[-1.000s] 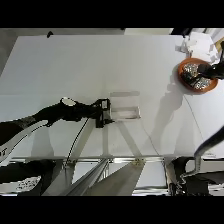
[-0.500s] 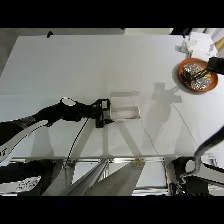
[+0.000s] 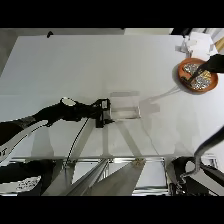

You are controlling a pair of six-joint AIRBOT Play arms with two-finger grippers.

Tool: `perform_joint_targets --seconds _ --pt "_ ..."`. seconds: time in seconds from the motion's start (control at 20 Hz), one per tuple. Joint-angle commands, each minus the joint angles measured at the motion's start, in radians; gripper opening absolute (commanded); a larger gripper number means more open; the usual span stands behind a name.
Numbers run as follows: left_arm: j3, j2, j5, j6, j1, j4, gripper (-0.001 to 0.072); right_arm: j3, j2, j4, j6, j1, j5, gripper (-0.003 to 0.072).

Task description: Fold the box and place the chain.

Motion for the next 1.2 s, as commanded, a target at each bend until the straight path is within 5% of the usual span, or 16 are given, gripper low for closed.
perform_joint_targets --seconds 0.0,1.15 --pt "0.0 0.0 0.0 0.0 0.0 0.0 0.0011 -0.001 0.059 0.021 -0.01 0.115 0.088 0.0011" --pt "0.0 0.0 0.0 0.0 0.0 0.0 0.0011 -0.001 0.062 0.149 0.043 0.508 0.095 0.0011"
